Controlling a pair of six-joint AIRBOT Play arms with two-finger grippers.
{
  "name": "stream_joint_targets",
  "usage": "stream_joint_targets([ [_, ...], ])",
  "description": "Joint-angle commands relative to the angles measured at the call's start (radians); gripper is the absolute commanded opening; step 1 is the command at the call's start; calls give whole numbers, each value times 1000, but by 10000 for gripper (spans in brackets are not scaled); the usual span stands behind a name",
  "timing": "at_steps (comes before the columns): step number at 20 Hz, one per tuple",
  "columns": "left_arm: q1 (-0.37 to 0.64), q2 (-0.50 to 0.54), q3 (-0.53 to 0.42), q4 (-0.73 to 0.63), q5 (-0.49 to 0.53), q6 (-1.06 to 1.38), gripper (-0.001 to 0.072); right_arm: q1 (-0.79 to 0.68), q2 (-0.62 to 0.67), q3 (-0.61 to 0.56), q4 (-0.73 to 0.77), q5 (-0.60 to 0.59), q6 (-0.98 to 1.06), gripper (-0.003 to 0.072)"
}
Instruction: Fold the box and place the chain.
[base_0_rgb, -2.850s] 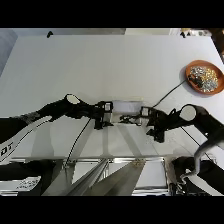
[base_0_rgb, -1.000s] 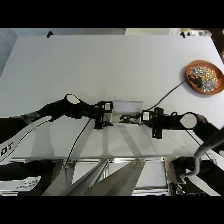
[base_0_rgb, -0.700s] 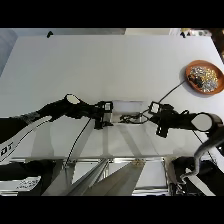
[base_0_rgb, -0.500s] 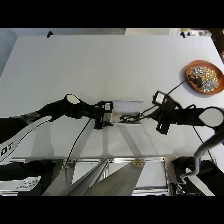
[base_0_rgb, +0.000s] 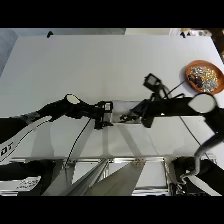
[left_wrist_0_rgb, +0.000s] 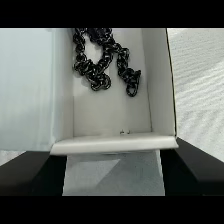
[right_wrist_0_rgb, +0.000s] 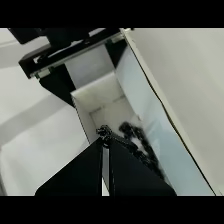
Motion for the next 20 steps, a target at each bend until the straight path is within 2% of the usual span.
stream_joint_targets([
  [1, 0, 1, 1, 0, 0, 0, 273, 105, -133, 6, 24, -127, 32, 18],
  [2, 0, 1, 1, 0, 0, 0, 273, 116, -155, 6, 19, -148, 52, 20],
  [3, 0, 1, 1, 0, 0, 0, 273, 125, -166, 6, 12, -173, 71, 52],
  [4, 0, 1, 1, 0, 0, 0, 273, 126, -166, 7, 14, -189, 81, 129],
  [7, 0, 1, 1, 0, 0, 0, 273, 121, -148, 38, -23, -158, 109, 136],
  [9, 0, 1, 1, 0, 0, 0, 273, 119, -121, 111, -155, -72, 154, 134],
  [12, 0, 1, 1, 0, 0, 0, 273, 53, -100, 274, -413, 139, 358, 129],
  [14, 0, 1, 1, 0, 0, 0, 273, -29, -96, 345, -495, 245, 454, 129],
  [17, 0, 1, 1, 0, 0, 0, 273, -172, -97, 353, -544, 254, 583, 136],
  [18, 0, 1, 1, 0, 0, 0, 273, -217, -106, 353, -565, 254, 647, 227],
  [19, 0, 1, 1, 0, 0, 0, 273, -250, -122, 352, -595, 255, 694, 356],
  [20, 0, 1, 1, 0, 0, 0, 273, -275, -145, 352, -637, 256, 736, 385],
])
